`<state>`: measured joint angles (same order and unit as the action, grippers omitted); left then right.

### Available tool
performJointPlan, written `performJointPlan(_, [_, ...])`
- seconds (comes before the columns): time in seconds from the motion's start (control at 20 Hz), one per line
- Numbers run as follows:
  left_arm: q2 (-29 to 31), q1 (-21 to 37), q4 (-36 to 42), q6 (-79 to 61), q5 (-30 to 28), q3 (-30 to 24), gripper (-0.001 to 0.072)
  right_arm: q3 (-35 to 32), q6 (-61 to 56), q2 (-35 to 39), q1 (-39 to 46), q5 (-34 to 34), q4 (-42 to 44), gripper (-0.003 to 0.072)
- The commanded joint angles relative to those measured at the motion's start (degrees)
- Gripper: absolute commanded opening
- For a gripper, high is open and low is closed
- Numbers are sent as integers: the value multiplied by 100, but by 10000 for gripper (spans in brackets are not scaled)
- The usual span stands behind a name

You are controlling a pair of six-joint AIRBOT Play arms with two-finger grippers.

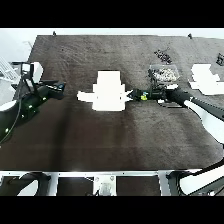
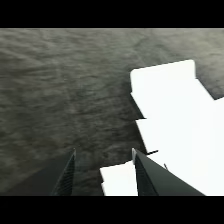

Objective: Fold the box and place the chain.

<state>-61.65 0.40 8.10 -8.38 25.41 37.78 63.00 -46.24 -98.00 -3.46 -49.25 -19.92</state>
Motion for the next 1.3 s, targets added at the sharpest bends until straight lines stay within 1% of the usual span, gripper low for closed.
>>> performJointPlan(0.0, [-507,2,-28,68,490,413,412,7,138,0,-4,-17,-2,11])
performJointPlan(0.1, [-848,2,-496,439,472,881,411,7,151,0,-7,-20,-2,11])
performJointPlan(0.15, [-1113,2,-857,745,610,1207,411,7,190,0,-7,-22,0,12])
performJointPlan(0.3, [-2164,2,-2035,2052,1491,2470,412,7,284,0,-7,-22,-2,11])
performJointPlan(0.45, [-3257,2,-3567,3705,2697,3995,412,7,341,0,-4,-20,-4,12])
performJointPlan(0.5, [-3576,2,-3880,4092,3104,4472,412,7,341,0,-4,-20,-4,12])
performJointPlan(0.6, [-4144,2,-4315,4736,3650,5353,413,7,385,0,-7,-22,-2,12])
performJointPlan(0.65, [-4400,2,-4391,4909,3832,5751,412,7,387,0,-4,-20,-2,12])
performJointPlan(0.75, [-4809,-31,-4374,5071,4048,6339,414,7,490,0,-4,-22,-4,12])
performJointPlan(0.85, [-5189,-116,-4374,5348,4332,6843,415,7,490,0,-7,-20,-2,11])
performJointPlan(0.95, [-5501,-229,-4376,5495,4476,7173,422,7,492,0,-4,-20,-2,12])
performJointPlan(1.1, [-5823,-404,-4367,5416,4743,7394,422,7,538,0,-4,-20,-2,12])
performJointPlan(1.25, [-6050,-531,-4312,5392,4868,7558,422,7,564,0,-4,-17,-4,12])
